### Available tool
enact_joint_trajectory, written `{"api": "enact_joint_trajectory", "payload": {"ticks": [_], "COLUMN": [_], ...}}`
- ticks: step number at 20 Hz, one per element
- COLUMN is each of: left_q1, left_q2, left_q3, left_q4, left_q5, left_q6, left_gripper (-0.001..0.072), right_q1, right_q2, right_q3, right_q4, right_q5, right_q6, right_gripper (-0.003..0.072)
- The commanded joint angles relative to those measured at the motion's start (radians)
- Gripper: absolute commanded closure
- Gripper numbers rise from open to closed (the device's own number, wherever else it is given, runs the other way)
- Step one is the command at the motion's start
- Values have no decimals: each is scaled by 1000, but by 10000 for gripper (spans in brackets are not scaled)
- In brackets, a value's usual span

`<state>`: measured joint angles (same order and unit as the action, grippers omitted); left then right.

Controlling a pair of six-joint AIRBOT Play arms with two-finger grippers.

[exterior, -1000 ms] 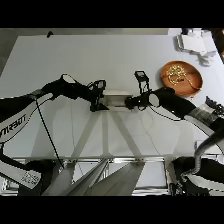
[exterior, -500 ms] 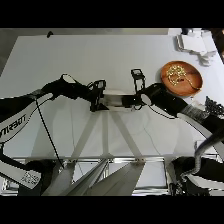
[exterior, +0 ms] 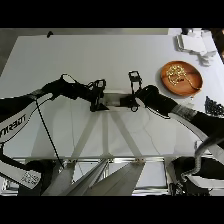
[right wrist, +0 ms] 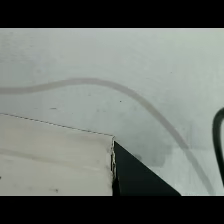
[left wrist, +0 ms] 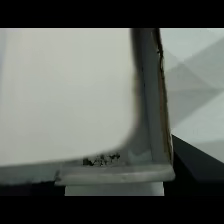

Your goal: Fold the box and place the chain.

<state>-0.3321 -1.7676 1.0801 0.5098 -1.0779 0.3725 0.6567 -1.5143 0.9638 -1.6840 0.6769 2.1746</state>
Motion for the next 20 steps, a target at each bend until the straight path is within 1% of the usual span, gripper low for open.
{"api": "enact_joint_trajectory", "payload": {"ticks": [1, 2, 3, 4, 5, 7, 10, 11, 13, 15, 17, 19, 20], "left_q1": [0, 0, 0, 0, 0, 0, 0, 0, 0, 0, 0, 0, 0], "left_q2": [1, 1, 1, 0, 0, 1, 1, 1, 1, 0, 1, 0, 0], "left_q3": [0, 0, 0, 0, 0, 0, 0, 0, 0, 0, 0, 0, 0], "left_q4": [3, 2, 2, 2, 2, 2, 2, 2, 2, 2, 2, 2, 2], "left_q5": [4, 4, 4, 4, 4, 4, 4, 4, 4, 4, 4, 4, 4], "left_q6": [8, 8, 8, 8, 8, 8, 8, 8, 8, 8, 8, 8, 8], "left_gripper": [551, 551, 551, 551, 551, 551, 551, 551, 551, 551, 551, 551, 551], "right_q1": [14, 14, 14, 14, 14, 14, 14, 14, 14, -3, -80, -221, -307], "right_q2": [-11, -3, 12, 38, 69, 150, 289, 333, 418, 488, 526, 525, 512], "right_q3": [1, 1, 1, 1, 1, 1, 1, 1, 1, 1, 1, 1, 1], "right_q4": [7, 7, 7, 6, 6, 6, 6, 6, 6, 3, 2, 3, 12], "right_q5": [-18, -7, -7, -8, -8, 20, 173, 199, 208, 190, 164, 141, 112], "right_q6": [-2, -2, -2, -2, -5, -83, -173, -199, -279, -394, -496, -527, -526], "right_gripper": [661, 545, 398, 291, 270, 270, 269, 270, 271, 271, 270, 264, 157]}}
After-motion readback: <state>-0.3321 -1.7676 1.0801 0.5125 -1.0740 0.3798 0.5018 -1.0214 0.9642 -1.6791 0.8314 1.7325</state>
